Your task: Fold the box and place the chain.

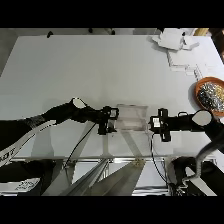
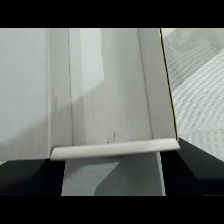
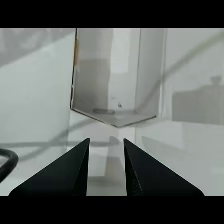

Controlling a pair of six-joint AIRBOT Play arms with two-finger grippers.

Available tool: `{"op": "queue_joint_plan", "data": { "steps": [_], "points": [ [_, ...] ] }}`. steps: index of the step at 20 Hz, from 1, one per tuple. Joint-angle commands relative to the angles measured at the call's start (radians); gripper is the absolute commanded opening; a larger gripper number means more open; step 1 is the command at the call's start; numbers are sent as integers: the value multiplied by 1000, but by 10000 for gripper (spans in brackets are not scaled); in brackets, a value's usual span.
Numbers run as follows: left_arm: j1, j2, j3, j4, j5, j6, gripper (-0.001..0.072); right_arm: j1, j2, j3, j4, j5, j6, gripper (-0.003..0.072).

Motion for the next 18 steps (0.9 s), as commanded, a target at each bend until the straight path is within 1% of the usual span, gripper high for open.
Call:
{"op": "queue_joint_plan", "data": {
  "steps": [1, 3, 5, 7, 8, 9, 10, 11, 13, 14, 16, 18],
  "points": [
    [1, 0, 0, 0, 0, 0, 254, 0, -56, -15, 111, -22, -48, 220],
    [1, 0, 0, 0, 0, 0, 254, 16, -93, -15, 170, -37, -49, 220],
    [1, 0, 0, 0, 0, 0, 254, 61, -130, -15, 185, -68, -48, 216],
    [1, 0, 0, 0, 0, 0, 254, 100, -175, -15, 198, -91, -48, 114],
    [1, 0, 0, 0, 0, 0, 254, 111, -194, -15, 203, -105, -47, 115],
    [1, 0, 0, 0, 0, 0, 254, 114, -206, -15, 211, -111, -47, 141],
    [1, 0, 0, 0, 0, 0, 254, 114, -208, -15, 215, -113, -46, 241],
    [1, 0, 0, 0, 0, 0, 254, 113, -208, -15, 215, -119, -37, 322],
    [1, 0, 0, 0, 0, 0, 254, 113, -203, -15, 200, -123, 20, 346],
    [1, 0, 0, 0, 0, 0, 254, 113, -191, -15, 179, -122, 58, 346],
    [1, 0, 0, 1, 0, 0, 254, 113, -133, -15, 82, -120, 189, 344],
    [1, 0, 0, 0, 0, 0, 254, 113, -47, -15, -28, -87, 332, 341]
  ]
}}
